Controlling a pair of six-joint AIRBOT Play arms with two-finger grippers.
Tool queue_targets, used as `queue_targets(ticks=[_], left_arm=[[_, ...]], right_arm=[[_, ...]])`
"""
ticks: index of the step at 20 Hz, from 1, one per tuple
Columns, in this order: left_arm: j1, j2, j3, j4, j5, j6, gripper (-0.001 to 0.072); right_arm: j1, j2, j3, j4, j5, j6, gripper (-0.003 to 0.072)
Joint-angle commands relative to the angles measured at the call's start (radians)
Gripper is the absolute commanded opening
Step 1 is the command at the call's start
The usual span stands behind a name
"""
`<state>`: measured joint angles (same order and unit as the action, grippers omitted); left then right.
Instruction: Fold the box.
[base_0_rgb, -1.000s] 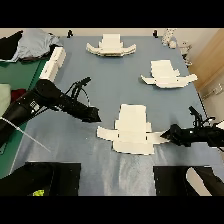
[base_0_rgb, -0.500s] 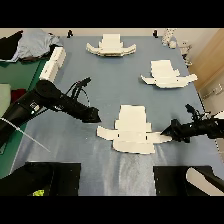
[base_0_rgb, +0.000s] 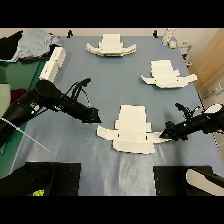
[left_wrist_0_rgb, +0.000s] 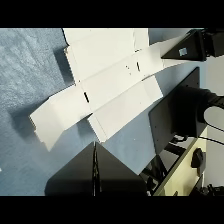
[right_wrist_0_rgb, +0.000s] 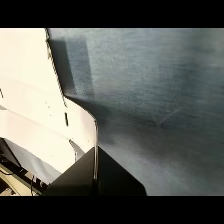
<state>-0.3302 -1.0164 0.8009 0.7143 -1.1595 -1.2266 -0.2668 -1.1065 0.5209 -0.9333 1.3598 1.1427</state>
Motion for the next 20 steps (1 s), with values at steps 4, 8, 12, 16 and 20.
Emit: queue_targets(ticks=[4, 8, 12, 16, 20], left_arm=[[0.0, 0.001, -0.001, 0.0, 0.026, 0.004, 0.0017], [0.003, -0.003, -0.001, 0.005, 0.073, -0.014, 0.057], [0.049, -0.048, -0.001, 0.007, 0.115, -0.023, 0.0432], [0.108, -0.161, -0.001, 0.006, 0.121, 0.019, 0.0432], [0.113, -0.29, 0.002, -0.058, 0.185, 0.129, 0.0431]], right_arm=[[0.094, -0.003, 0.014, 0.069, -0.023, -0.064, 0.0003], [0.24, 0.01, 0.016, 0.061, -0.169, -0.083, 0.0003], [0.355, 0.087, 0.016, 0.035, -0.247, -0.105, 0.0003], [0.397, 0.17, 0.016, 0.021, -0.299, -0.104, 0.0003], [0.397, 0.185, 0.016, 0.002, -0.3, -0.104, 0.0002]])
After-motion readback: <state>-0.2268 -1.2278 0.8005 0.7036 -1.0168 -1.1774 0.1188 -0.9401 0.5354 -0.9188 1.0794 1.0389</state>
